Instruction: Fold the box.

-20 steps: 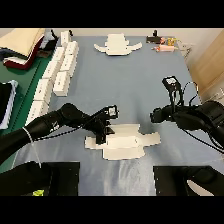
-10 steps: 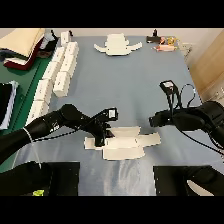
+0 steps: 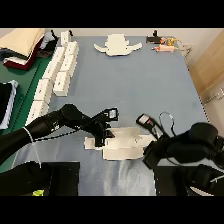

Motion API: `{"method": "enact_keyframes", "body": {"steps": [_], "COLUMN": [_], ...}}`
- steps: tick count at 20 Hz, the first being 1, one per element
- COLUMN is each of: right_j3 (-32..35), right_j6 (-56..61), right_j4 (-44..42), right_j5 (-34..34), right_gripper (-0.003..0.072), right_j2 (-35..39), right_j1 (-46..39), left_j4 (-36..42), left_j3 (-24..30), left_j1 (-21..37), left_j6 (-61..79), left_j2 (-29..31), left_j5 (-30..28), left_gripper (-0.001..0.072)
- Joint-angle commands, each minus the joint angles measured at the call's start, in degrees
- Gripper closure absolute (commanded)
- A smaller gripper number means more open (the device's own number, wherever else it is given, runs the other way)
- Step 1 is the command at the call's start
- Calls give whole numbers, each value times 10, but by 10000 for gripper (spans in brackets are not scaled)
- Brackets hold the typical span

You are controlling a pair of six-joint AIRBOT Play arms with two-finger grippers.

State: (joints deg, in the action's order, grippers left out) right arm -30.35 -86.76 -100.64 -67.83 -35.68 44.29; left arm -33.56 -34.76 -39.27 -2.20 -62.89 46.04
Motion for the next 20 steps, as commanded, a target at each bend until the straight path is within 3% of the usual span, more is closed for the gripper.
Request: {"method": "enact_keyframes", "body": {"steps": [1, 2, 6, 9, 14, 20], "right_j3": [51, 63, 78, 78, 69, 52], "right_j6": [-47, -54, -49, 37, 191, 319], "right_j4": [79, 119, 216, 300, 349, 385], "right_j5": [50, 72, 170, 208, 197, 98], "right_gripper": [125, 97, 104, 104, 105, 105], "right_j2": [9, -3, -76, -122, -115, -65], "right_j1": [165, 190, 208, 208, 208, 208], "left_j4": [0, 0, 0, 0, 0, 0], "left_j3": [-1, -1, -1, -1, 0, -1], "left_j1": [0, 0, 0, 0, 0, 0], "left_j6": [0, 0, 0, 0, 0, 0], "left_j2": [0, 0, 0, 0, 0, 0], "left_j5": [0, 0, 0, 0, 0, 0], "left_gripper": [696, 696, 696, 696, 696, 696]}}
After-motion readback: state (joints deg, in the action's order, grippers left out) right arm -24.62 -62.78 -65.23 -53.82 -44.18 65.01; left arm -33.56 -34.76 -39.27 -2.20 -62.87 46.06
